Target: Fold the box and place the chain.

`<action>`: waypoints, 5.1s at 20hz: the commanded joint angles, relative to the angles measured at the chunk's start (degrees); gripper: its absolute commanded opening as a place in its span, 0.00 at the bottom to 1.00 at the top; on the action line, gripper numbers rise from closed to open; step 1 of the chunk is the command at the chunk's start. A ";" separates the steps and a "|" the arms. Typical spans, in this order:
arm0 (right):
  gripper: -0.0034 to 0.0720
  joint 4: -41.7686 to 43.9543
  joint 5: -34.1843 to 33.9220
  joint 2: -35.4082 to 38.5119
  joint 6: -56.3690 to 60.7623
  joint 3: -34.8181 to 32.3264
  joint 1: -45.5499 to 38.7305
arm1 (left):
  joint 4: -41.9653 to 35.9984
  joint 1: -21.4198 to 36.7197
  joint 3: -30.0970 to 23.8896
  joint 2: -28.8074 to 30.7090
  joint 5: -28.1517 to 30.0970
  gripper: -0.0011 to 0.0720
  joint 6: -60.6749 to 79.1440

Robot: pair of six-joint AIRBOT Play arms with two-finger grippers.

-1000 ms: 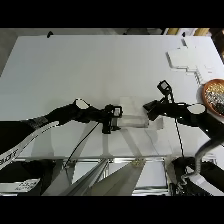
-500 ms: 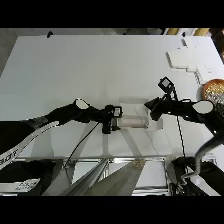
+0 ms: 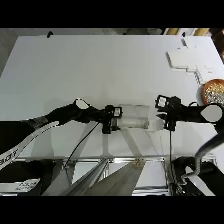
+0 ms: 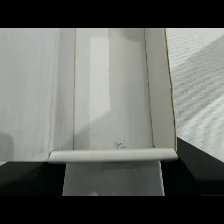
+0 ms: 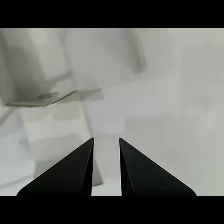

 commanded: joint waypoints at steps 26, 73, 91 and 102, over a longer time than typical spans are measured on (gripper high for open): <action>0.57 27.47 -5.29 -14.51 -26.77 -6.67 5.14 | -0.04 0.00 0.00 -0.02 0.00 0.44 -0.02; 0.07 8.96 0.55 -10.10 63.39 -7.74 -17.11 | -0.04 0.00 0.00 -0.02 0.00 0.44 -0.02; 0.13 20.20 6.73 -3.08 54.36 -7.74 -10.14 | -0.04 0.00 0.00 -0.02 0.00 0.44 -0.02; 0.23 21.29 7.06 -1.16 54.40 -7.74 -10.14 | -0.04 0.00 0.00 -0.02 0.00 0.44 -0.02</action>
